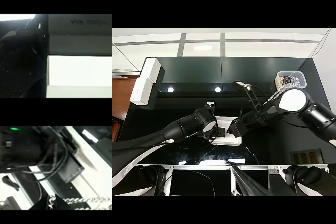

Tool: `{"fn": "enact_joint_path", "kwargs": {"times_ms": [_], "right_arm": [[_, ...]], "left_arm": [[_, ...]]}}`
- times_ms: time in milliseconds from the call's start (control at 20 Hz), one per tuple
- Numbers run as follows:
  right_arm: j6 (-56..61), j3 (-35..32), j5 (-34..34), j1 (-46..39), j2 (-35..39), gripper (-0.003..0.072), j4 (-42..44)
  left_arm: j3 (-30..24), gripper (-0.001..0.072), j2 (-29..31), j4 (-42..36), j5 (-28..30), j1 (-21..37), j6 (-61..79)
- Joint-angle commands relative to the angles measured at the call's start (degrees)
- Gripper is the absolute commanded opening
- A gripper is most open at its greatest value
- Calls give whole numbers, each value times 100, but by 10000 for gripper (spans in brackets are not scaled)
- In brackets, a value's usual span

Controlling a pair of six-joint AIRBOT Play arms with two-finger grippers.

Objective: Fold the box and place the chain.

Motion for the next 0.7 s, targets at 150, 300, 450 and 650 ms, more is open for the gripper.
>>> {"fn": "enact_joint_path", "kwargs": {"times_ms": [150, 300, 450, 650], "right_arm": [[92, -162, -221, 59, -212, 11, -144], [94, -162, -221, 59, -212, 14, -142], [186, -160, -275, 20, -203, 320, -144], [177, -155, 286, -730, 219, 320, -319]], "left_arm": [[-2, 31, -2, 0, 2, -2, 0], [-2, 31, -2, 0, 2, -2, 0], [-2, 31, -2, 0, 2, -2, 0], [-2, 31, -2, 0, 0, -2, 0]]}}
